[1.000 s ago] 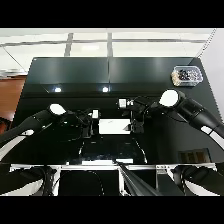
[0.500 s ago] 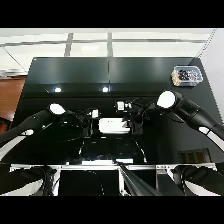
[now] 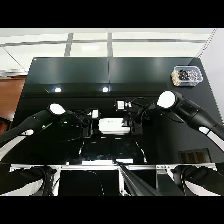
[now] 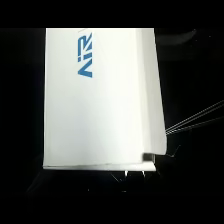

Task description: Fold the box and place the chain.

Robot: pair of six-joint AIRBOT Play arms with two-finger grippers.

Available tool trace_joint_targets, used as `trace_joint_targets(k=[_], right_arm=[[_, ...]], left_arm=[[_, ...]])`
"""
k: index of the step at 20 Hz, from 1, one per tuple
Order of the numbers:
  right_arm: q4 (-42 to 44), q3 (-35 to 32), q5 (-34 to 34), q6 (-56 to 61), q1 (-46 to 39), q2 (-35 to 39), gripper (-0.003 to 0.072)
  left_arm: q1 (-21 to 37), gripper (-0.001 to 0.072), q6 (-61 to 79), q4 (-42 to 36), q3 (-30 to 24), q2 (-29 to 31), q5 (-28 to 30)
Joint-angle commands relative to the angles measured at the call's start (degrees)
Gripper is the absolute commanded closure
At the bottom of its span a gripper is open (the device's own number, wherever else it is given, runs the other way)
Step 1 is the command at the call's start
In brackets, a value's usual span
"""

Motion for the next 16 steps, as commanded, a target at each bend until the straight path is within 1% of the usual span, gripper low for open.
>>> trace_joint_targets(k=[1, 8, 16], right_arm=[[0.0, 0.1, -0.3, 2.8, 0.0, 0.4, 0.0565], [0.0, 0.1, -4.1, 4.3, 0.0, 1.0, 0.0565], [-0.2, 0.0, -3.0, 4.7, 0.1, 0.2, 0.0565]], left_arm=[[0.0, 0.0418, 0.0, 0.0, 0.1, 0.0, 0.0], [0.0, 0.0418, 0.0, 0.0, 0.1, 0.0, 0.0], [0.0, 0.0418, 0.0, 0.0, 0.1, 0.0, 0.0]])
